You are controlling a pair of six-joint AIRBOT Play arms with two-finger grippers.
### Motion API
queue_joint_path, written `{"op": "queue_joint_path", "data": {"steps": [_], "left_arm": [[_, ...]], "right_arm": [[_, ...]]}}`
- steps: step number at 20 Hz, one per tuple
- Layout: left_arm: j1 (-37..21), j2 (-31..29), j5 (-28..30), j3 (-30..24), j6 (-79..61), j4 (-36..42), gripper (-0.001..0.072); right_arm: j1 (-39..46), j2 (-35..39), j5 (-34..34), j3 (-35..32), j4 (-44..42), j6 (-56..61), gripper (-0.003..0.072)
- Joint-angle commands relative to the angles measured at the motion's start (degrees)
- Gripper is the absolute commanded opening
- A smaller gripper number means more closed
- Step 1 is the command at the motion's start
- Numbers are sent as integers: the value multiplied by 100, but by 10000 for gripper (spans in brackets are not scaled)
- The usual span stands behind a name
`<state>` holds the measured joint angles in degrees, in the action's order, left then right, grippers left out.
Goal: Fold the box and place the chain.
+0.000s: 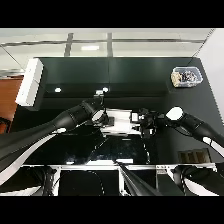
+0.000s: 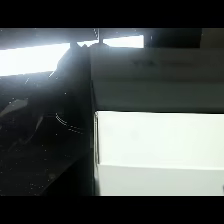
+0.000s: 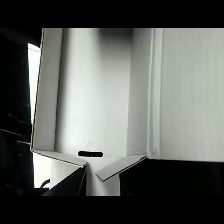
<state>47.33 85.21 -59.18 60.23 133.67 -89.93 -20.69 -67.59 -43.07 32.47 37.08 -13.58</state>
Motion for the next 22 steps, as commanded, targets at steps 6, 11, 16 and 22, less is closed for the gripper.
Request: {"op": "queue_joint_path", "data": {"steps": [6, 11, 16, 22], "left_arm": [[-7, 0, 9, 4, 0, 42, 27], [-4, 0, 22, 4, 2, 44, 27], [-4, 0, 22, 4, 4, 66, 27], [-7, 0, 22, 4, 4, 66, 27]], "right_arm": [[-13, 52, -286, 7, -44, 807, 226], [-13, -92, -179, 4, -925, 800, 226], [-15, -385, -129, 4, -1283, 787, 227], [-13, -542, -83, 4, -1327, 730, 225]]}}
